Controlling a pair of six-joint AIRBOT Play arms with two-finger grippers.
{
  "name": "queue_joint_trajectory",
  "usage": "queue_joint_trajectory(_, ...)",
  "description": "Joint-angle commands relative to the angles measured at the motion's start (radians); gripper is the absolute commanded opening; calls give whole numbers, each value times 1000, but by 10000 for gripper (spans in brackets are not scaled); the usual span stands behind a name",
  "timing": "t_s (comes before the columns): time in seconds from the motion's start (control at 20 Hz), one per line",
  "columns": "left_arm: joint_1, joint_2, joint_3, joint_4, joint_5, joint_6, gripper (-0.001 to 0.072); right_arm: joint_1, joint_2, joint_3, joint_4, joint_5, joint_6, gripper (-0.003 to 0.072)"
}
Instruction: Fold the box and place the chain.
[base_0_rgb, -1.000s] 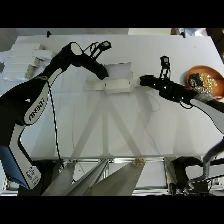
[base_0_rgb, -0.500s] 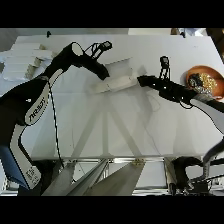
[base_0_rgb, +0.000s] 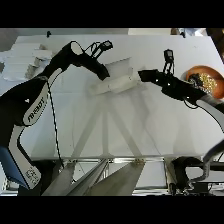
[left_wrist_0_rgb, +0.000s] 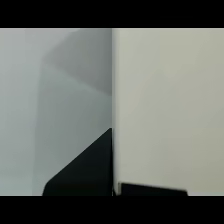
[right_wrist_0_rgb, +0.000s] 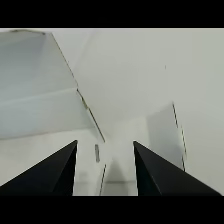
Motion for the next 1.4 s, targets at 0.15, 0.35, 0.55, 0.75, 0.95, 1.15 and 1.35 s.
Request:
queue_joint_trajectory(0.15,8,48,0,-217,-331,364,8,0,192,1,-140,-138,1,394)
queue_joint_trajectory(0.35,8,21,-3,-114,-372,427,9,0,251,1,-140,-135,0,394)
queue_joint_trajectory(0.55,3,-45,-5,-103,-342,427,4,0,253,1,-164,-136,0,394)
queue_joint_trajectory(0.75,-5,-72,-5,-103,-228,424,2,0,253,1,-166,-137,0,393)
queue_joint_trajectory(0.95,-6,-69,-5,-105,-149,404,1,0,253,1,-166,-137,0,393)
queue_joint_trajectory(1.15,-23,-70,-5,-94,-94,409,1,0,253,1,-166,-136,0,393)
queue_joint_trajectory(1.35,-41,-71,-5,-18,-86,408,1,0,253,1,-166,-136,1,393)
